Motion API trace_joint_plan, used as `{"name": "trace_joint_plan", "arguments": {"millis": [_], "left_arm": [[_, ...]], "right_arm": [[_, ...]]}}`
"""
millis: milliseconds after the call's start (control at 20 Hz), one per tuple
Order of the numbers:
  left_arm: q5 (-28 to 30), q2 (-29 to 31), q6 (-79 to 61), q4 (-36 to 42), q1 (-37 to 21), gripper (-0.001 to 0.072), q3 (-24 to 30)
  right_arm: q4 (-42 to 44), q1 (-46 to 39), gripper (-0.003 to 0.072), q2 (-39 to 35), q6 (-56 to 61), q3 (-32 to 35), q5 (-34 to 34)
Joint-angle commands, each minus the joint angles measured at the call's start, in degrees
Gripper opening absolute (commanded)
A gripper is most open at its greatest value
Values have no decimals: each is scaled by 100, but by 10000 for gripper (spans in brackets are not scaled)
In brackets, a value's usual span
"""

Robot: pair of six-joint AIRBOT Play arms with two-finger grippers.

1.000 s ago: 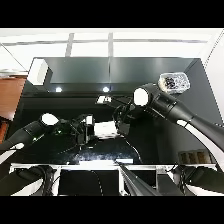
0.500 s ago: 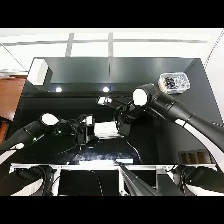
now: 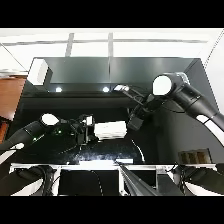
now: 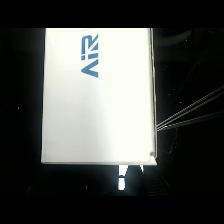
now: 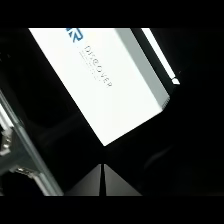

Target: Fold the box and place the chain.

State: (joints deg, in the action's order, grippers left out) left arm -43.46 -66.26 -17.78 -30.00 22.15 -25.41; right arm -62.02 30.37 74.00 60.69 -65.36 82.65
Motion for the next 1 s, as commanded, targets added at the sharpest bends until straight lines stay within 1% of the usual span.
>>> {"name": "trace_joint_plan", "arguments": {"millis": [0, 50, 100, 200, 350, 550, 800, 950], "left_arm": [[17, -2, 7, 2, -2, 532, -2], [17, -2, 7, 2, -2, 532, -2], [20, -2, 7, 2, -2, 532, -2], [17, -2, 7, 2, -2, 532, -2], [20, -2, 7, 2, -2, 532, -2], [17, -2, 7, 2, -2, 532, -2], [20, -2, 7, 2, -2, 532, -2], [20, -2, 7, 2, -2, 532, -2]], "right_arm": [[1996, -553, 25, -68, 492, 520, -415], [2564, -570, 25, -68, 490, 802, -754], [2911, -527, 24, -59, 492, 1108, -1097], [3161, -402, 24, -48, 503, 1639, -1644], [3220, -267, 24, -46, 660, 2107, -2109], [3322, -245, 24, 33, 793, 2236, -2653], [3346, -48, 24, 304, 815, 2236, -2736], [3298, 87, 24, 332, 815, 2236, -2771]]}}
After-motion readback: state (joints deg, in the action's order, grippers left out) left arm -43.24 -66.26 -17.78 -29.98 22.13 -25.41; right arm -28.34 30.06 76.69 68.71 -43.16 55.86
